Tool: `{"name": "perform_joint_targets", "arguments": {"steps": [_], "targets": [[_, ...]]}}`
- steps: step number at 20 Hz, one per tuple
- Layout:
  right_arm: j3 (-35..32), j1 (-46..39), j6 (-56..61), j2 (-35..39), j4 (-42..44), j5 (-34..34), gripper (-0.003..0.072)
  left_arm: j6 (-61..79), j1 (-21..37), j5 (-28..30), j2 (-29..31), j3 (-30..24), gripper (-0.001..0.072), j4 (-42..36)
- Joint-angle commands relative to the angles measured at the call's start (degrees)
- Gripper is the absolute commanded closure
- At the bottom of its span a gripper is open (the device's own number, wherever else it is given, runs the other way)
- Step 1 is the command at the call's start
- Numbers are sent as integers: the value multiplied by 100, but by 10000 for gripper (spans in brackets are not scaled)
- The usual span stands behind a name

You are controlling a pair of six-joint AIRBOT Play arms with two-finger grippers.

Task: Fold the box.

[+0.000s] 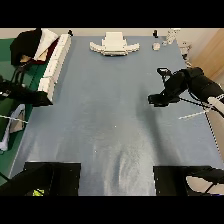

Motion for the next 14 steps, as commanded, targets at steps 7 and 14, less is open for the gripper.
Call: {"name": "perform_joint_targets", "arguments": {"steps": [7,14], "targets": [[4,-2,0,-4,2,2,681,-1491,-3228,1082,-758,855,693,-225],[4,-2,0,-4,2,2,681,-1486,-3353,1121,-1180,868,693,-186]]}}
